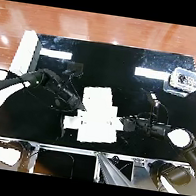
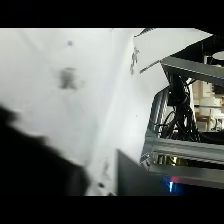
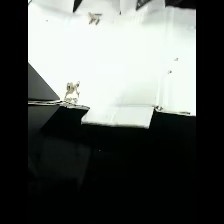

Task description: Fold the box and place the chain.

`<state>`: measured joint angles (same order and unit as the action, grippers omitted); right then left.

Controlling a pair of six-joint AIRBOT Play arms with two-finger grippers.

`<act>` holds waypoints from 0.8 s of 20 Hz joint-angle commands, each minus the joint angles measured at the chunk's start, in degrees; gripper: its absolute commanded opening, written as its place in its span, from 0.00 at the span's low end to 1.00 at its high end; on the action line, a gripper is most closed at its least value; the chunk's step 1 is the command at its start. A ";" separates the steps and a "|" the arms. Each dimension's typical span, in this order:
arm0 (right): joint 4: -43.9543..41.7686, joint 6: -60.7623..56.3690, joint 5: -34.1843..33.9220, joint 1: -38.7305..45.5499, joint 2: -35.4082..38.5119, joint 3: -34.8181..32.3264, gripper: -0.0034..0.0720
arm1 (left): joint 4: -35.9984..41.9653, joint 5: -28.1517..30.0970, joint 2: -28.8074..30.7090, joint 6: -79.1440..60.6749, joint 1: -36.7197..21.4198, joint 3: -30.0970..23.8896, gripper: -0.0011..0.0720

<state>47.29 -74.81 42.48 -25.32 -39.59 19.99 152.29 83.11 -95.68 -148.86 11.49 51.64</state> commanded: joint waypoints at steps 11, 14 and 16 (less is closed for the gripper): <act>16.00 -1.09 10.34 3.93 0.02 8.94 0.99 | -5.68 -5.81 2.91 -11.54 0.31 4.61 0.04; 16.44 1.31 14.43 6.38 0.02 14.60 0.99 | -15.56 -10.93 7.69 -11.17 3.67 4.61 0.04; 16.57 4.79 16.35 6.27 0.02 15.72 0.99 | -17.79 -13.81 10.73 -11.23 6.05 3.96 0.04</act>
